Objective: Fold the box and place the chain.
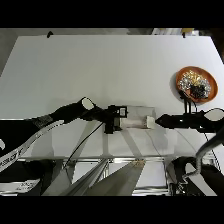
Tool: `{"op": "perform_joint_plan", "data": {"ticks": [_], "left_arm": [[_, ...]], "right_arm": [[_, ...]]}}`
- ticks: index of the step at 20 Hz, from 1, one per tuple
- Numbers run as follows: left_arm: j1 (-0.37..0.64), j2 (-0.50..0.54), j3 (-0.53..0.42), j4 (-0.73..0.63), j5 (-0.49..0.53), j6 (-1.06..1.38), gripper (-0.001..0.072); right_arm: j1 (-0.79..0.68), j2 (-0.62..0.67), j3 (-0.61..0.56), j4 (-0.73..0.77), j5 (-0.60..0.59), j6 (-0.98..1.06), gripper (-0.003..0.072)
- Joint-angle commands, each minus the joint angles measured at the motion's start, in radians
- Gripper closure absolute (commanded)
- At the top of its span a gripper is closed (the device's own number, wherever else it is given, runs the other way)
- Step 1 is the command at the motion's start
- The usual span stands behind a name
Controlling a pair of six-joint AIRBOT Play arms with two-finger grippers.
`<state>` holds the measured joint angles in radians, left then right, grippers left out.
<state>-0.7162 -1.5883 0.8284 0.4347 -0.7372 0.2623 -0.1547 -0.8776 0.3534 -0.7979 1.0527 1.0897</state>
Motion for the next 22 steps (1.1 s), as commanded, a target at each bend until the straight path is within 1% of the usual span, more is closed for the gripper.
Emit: {"op": "perform_joint_plan", "data": {"ticks": [1, 2, 8, 10, 13, 16, 20, 22], "left_arm": [[0.001, 0.000, 0.000, 0.000, 0.000, 0.000, 0.0319], [0.001, 0.000, 0.001, 0.000, 0.000, 0.000, 0.0319], [0.001, 0.000, 0.000, 0.000, 0.000, 0.000, 0.0319], [0.001, 0.000, 0.000, 0.000, 0.000, 0.000, 0.0319], [0.001, 0.000, 0.000, 0.000, 0.000, 0.000, 0.0319], [0.001, 0.000, 0.000, 0.000, 0.000, 0.000, 0.0319], [0.001, 0.000, 0.000, 0.000, 0.000, 0.000, 0.0319], [0.001, 0.000, 0.001, 0.000, 0.000, 0.000, 0.0319]], "right_arm": [[0.074, 0.013, -0.001, 0.029, -0.032, 0.034, 0.0430], [0.090, 0.013, -0.001, 0.038, -0.039, 0.036, 0.0409], [0.129, 0.013, 0.000, 0.037, -0.046, 0.052, 0.0410], [0.129, 0.013, 0.006, -0.021, -0.051, 0.094, 0.0410], [0.128, 0.013, 0.052, -0.151, -0.038, 0.182, 0.0410], [0.129, 0.013, 0.085, -0.139, -0.019, 0.185, 0.0410], [0.129, 0.013, 0.087, -0.129, 0.065, 0.185, 0.0410], [0.129, 0.013, 0.087, -0.113, 0.070, 0.181, 0.0410]]}}
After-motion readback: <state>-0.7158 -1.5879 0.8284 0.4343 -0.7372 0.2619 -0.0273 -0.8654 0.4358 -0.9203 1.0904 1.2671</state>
